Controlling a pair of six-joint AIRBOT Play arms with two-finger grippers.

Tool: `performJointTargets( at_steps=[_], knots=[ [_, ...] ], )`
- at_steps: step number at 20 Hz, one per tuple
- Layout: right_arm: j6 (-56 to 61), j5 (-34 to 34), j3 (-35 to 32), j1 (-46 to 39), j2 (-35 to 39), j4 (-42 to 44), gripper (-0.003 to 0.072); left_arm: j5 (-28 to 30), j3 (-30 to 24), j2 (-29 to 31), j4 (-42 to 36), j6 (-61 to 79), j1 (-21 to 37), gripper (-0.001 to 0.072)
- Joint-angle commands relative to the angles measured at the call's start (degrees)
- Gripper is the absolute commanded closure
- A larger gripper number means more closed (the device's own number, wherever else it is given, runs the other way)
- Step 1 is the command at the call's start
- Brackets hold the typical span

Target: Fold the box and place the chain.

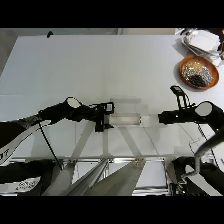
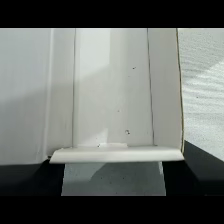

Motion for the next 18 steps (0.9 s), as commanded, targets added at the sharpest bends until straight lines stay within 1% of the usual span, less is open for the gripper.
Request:
performJointTargets(
  at_steps=[1, 3, 6, 11, 15, 17, 18],
  knots=[
    [-1.9, 1.1, 0.0, 2.6, -3.8, 2.5, 0.0676, 0.0, 0.0, 0.0, 0.0, 0.0, 0.0, 0.0499],
    [-2.5, 1.1, 0.0, 4.1, -4.8, 4.4, 0.0676, 0.0, 0.0, 0.0, 0.0, 0.0, 0.0, 0.0499],
    [-4.8, 1.1, 0.0, 6.0, -4.8, 7.6, 0.0676, 0.0, 0.0, 0.0, 0.0, 0.0, 0.0, 0.0499],
    [-5.3, 0.9, 0.3, 8.4, -4.5, 11.0, 0.0676, 0.0, 0.0, 0.0, 0.0, 0.0, 0.0, 0.0499],
    [-5.2, 1.3, 2.4, 8.9, -4.3, 12.0, 0.0673, 0.0, 0.0, 0.0, 0.0, 0.0, 0.0, 0.0499],
    [-5.2, 1.2, 2.7, 8.9, -3.0, 12.1, 0.0668, 0.0, 0.0, 0.0, 0.0, 0.0, 0.0, 0.0499],
    [-5.2, 1.3, 2.8, 8.9, -2.2, 12.1, 0.0629, 0.0, 0.0, 0.0, 0.0, 0.0, 0.0, 0.0499]
  ],
)
